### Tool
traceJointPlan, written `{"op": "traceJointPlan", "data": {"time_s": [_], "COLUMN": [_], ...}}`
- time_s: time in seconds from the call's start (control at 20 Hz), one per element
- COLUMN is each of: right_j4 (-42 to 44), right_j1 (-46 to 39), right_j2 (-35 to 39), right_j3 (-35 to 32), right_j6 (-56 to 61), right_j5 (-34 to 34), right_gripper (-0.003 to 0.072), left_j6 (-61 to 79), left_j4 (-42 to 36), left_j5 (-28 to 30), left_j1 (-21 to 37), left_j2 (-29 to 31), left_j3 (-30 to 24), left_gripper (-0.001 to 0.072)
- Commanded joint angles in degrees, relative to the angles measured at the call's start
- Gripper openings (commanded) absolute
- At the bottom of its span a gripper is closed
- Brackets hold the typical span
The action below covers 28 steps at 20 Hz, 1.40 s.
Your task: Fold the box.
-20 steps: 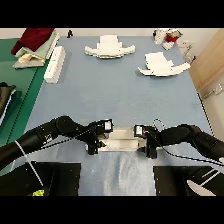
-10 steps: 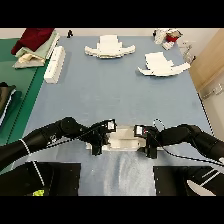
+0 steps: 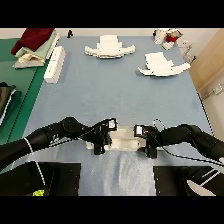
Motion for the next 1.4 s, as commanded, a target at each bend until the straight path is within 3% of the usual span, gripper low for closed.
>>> {"op": "traceJointPlan", "data": {"time_s": [0.0, 0.2, 0.25, 0.3, 0.35, 0.4, 0.5, 0.65, 0.9, 1.1, 1.35], "right_j4": [0.02, 0.02, 0.02, 0.02, 0.02, 0.02, 0.02, 0.02, 0.02, 0.02, 0.02], "right_j1": [0.04, 0.04, 0.04, 0.04, 0.04, 0.04, 0.04, 0.04, 0.04, 0.04, 0.04], "right_j2": [0.02, 0.02, 0.02, 0.02, 0.02, 0.02, 0.02, 0.02, 0.02, 0.02, 0.02], "right_j3": [0.02, 0.02, 0.04, 0.02, 0.04, 0.04, 0.04, 0.04, 0.02, 0.04, 0.04], "right_j6": [0.02, 0.02, 0.02, 0.02, 0.02, 0.02, 0.00, 0.02, 0.00, 0.02, 0.00], "right_j5": [-0.02, -0.02, -0.02, -0.02, -0.02, -0.02, -0.02, -0.02, -0.02, 0.00, -0.02], "right_gripper": [0.0487, 0.0487, 0.0487, 0.0487, 0.0487, 0.0487, 0.0487, 0.0487, 0.0487, 0.0487, 0.0487], "left_j6": [0.11, -0.11, -0.33, -0.28, -0.33, -0.79, -8.66, -31.47, -61.51, -65.77, -69.77], "left_j4": [-1.16, -1.09, -1.07, -0.96, -0.61, -0.42, 3.37, 16.24, 26.88, 28.61, 28.20], "left_j5": [-0.04, -0.11, -0.39, -1.07, -1.99, -2.93, -2.84, -5.51, -17.40, -26.82, -25.81], "left_j1": [0.02, 0.02, 0.02, 0.04, 0.04, 0.07, 0.24, 3.52, 17.99, 30.58, 33.97], "left_j2": [-0.44, -0.48, -0.48, -0.48, -0.48, -0.46, 0.24, 4.35, 13.16, 14.10, 14.08], "left_j3": [0.04, 0.04, 0.04, 0.04, 0.04, 0.04, 0.09, 1.11, 1.31, 0.31, -2.78], "left_gripper": [0.0537, 0.0530, 0.0407, 0.0209, 0.0057, 0.0014, 0.0013, 0.0013, 0.0013, 0.0013, 0.0013]}}
